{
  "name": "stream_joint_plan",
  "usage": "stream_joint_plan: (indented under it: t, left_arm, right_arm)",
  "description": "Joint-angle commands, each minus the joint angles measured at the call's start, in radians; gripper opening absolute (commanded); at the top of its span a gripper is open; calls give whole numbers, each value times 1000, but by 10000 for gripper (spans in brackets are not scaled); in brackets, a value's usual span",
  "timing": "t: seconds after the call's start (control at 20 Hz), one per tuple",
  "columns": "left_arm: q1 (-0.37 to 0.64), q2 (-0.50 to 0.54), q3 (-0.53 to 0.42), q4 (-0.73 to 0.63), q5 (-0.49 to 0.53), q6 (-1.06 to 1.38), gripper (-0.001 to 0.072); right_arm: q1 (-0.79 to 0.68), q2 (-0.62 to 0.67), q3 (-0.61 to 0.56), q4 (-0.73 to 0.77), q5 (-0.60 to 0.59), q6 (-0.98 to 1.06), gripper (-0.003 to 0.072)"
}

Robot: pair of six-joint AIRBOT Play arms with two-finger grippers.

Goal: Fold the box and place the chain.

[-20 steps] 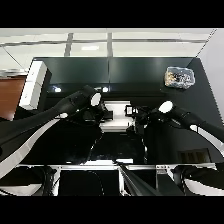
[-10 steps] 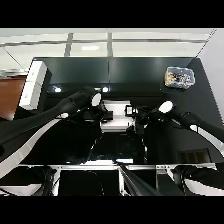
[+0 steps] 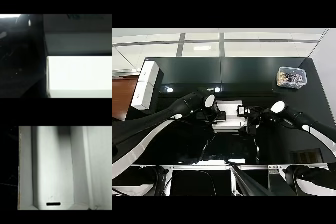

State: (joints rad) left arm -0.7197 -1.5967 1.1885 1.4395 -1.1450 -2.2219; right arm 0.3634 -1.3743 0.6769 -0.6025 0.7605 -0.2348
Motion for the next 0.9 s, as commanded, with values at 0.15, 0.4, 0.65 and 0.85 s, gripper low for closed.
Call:
stream_joint_plan:
  t: [0.15,0.4,0.65,0.85]
  left_arm:
    - [-1,2,6,-4,-11,0,21]
    - [-1,2,6,4,-16,0,21]
    - [-1,1,6,15,-20,0,21]
    - [-1,2,6,13,-16,0,22]
  right_arm:
    - [-26,90,0,-87,49,49,703]
    - [-31,131,0,-134,68,51,702]
    - [-28,130,0,-112,67,42,430]
    - [-14,108,0,-13,66,15,227]
